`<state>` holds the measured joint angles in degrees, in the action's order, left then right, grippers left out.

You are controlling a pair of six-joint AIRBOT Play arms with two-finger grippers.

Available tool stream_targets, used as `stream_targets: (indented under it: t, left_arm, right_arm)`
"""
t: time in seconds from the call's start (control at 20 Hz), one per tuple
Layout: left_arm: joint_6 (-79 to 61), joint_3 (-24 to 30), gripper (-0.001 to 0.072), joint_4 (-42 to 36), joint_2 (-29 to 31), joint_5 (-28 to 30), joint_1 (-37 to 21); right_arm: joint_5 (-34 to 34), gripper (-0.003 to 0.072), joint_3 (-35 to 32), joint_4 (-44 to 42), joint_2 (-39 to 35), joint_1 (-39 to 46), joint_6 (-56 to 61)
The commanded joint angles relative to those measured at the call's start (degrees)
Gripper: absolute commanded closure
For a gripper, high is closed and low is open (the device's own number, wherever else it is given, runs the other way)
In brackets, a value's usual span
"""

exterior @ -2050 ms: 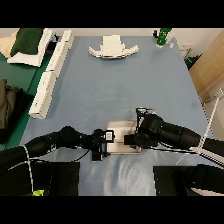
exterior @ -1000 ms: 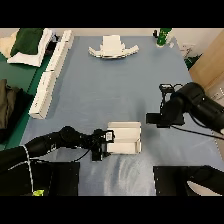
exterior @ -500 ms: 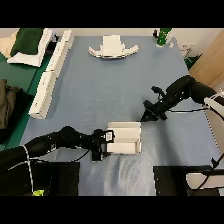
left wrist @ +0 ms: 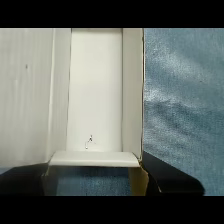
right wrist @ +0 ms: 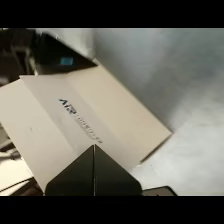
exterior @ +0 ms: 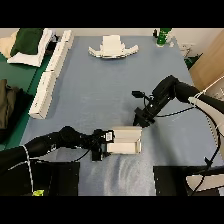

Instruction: Fold the box.

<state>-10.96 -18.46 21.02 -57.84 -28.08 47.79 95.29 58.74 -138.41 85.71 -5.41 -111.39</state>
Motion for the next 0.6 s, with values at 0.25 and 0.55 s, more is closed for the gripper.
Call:
stream_targets:
  t: [0.25,0.55]
  left_arm:
    - [0.0,-0.04,0.0226,0.02,0.0,0.02,0.0]
    - [0.0,-0.04,0.0226,0.0,-0.02,0.02,0.0]
  right_arm:
    - [-24.24,0.0684,-12.96,4.55,-18.12,-11.19,-15.08]
    - [-48.87,0.0684,-27.93,8.2,-34.69,-21.16,-17.55]
